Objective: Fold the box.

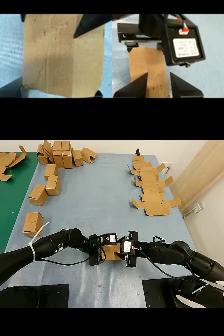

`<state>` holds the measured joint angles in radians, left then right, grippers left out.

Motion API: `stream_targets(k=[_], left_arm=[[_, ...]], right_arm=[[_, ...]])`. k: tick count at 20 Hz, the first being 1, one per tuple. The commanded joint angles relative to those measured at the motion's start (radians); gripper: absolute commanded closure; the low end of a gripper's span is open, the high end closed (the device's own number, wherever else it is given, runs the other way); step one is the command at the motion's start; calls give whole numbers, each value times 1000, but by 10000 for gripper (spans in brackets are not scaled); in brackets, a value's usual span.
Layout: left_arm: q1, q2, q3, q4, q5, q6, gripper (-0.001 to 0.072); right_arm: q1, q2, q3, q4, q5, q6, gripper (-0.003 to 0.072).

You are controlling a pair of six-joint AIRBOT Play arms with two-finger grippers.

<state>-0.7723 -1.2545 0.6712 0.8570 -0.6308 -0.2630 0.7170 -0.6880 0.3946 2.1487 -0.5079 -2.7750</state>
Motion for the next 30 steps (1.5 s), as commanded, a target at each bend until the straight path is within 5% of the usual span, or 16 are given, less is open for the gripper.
stream_targets(k=[1,20,25,30], left_arm=[[-1,0,1,0,0,0,190],[-1,0,1,0,0,0,190],[-1,0,1,0,0,0,190],[-1,0,1,0,0,0,190]], right_arm=[[21,0,-3,5,-3,-12,257],[50,-61,-8,-74,7,-125,267],[50,-61,-8,-74,6,-132,411],[51,-58,-7,-73,6,-132,468]])
